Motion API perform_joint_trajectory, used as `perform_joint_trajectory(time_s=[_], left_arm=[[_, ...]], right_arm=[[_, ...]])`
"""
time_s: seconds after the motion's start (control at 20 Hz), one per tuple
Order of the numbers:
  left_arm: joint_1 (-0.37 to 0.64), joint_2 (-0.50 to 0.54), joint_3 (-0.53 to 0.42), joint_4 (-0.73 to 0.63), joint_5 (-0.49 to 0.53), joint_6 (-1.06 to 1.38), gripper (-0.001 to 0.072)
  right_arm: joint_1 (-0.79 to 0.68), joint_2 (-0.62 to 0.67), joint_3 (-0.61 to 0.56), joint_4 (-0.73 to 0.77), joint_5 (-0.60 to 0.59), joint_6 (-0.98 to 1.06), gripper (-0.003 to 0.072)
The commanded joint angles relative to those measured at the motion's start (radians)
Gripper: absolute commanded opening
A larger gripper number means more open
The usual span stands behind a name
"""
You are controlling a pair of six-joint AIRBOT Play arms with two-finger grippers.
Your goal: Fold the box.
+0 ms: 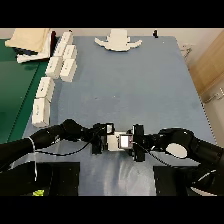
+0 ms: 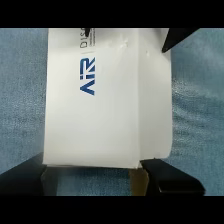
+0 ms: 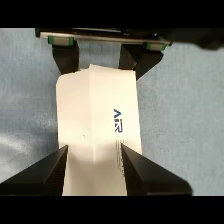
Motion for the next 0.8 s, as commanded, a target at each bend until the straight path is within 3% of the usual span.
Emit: perform_joint_trajectory(time_s=[0.0, 0.75], left_arm=[[0.001, 0.001, 0.0, 0.0, 0.001, 0.0, 0.0308], [0.001, 0.001, 0.0, 0.0, 0.0, 0.0, 0.0308]], right_arm=[[0.0, -0.023, 0.0, -0.046, -0.016, -0.027, 0.0543], [0.0, -0.02, 0.048, -0.102, -0.066, -0.027, 0.0542]])
